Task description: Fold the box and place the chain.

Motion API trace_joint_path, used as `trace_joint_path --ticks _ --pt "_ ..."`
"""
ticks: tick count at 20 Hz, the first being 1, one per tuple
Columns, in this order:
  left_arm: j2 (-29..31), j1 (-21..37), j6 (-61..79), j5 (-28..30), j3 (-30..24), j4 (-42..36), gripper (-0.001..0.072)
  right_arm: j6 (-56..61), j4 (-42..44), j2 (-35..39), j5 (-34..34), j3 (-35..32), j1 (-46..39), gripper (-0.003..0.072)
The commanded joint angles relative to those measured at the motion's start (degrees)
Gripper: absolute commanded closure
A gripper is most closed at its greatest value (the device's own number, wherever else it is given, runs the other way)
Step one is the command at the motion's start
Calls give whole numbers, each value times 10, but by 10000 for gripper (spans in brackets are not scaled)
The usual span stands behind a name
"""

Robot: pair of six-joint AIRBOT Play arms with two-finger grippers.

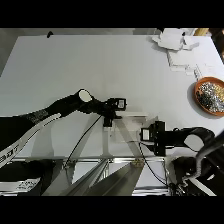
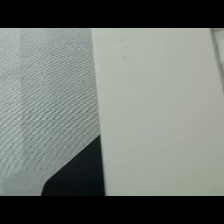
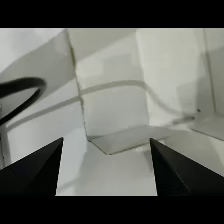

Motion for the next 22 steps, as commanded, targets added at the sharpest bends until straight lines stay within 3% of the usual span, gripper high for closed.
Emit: trace_joint_path --ticks 1,2,8,16,22 --pt "0 0 0 -4 0 0 699 -38 -48 21 -73 -45 57 74" --pt "0 0 0 -4 0 0 699 -38 -57 20 -87 -50 65 33" --pt "0 0 0 -6 0 0 699 -6 -67 16 -209 -50 67 37" --pt "0 0 0 -6 0 0 699 -7 -57 15 -180 0 -23 39" --pt "0 0 0 -7 0 0 699 -101 58 -18 -163 2 -71 38"
